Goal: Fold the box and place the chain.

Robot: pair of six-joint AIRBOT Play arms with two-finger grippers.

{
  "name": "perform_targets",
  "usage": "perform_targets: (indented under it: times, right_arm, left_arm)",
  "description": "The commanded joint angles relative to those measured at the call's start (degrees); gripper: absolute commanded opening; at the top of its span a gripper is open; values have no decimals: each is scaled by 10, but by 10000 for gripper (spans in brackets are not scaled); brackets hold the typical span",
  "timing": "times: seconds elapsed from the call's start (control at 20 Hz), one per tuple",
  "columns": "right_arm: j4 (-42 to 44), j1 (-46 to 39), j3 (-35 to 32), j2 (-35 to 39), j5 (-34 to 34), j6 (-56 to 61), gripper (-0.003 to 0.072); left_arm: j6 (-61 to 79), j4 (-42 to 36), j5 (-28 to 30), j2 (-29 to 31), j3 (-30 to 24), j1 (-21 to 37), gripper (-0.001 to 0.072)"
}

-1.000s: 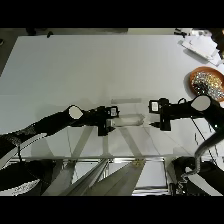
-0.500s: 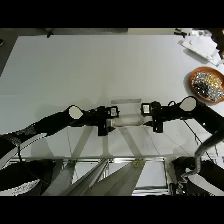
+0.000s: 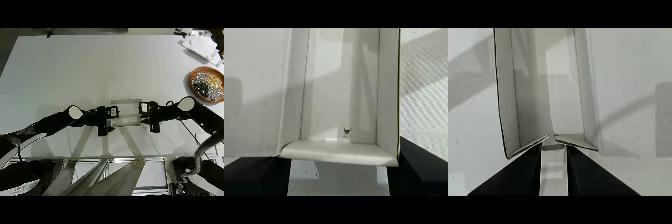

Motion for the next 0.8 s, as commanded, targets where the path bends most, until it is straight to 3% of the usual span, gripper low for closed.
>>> perform_targets:
  times: [0.0,0.55,0.6,0.7,0.75]
  right_arm:
    - [7,10,0,0,-18,0,153]
    - [27,23,0,-41,-20,0,160]
    - [27,23,0,-42,-20,0,226]
    - [37,23,0,-42,-23,0,484]
    - [43,23,0,-42,-23,0,491]
  left_arm:
    - [0,0,0,0,0,0,354]
    - [0,0,0,0,0,0,354]
    - [0,0,0,0,0,0,354]
    - [0,0,0,0,0,0,354]
    - [0,0,0,0,0,0,354]
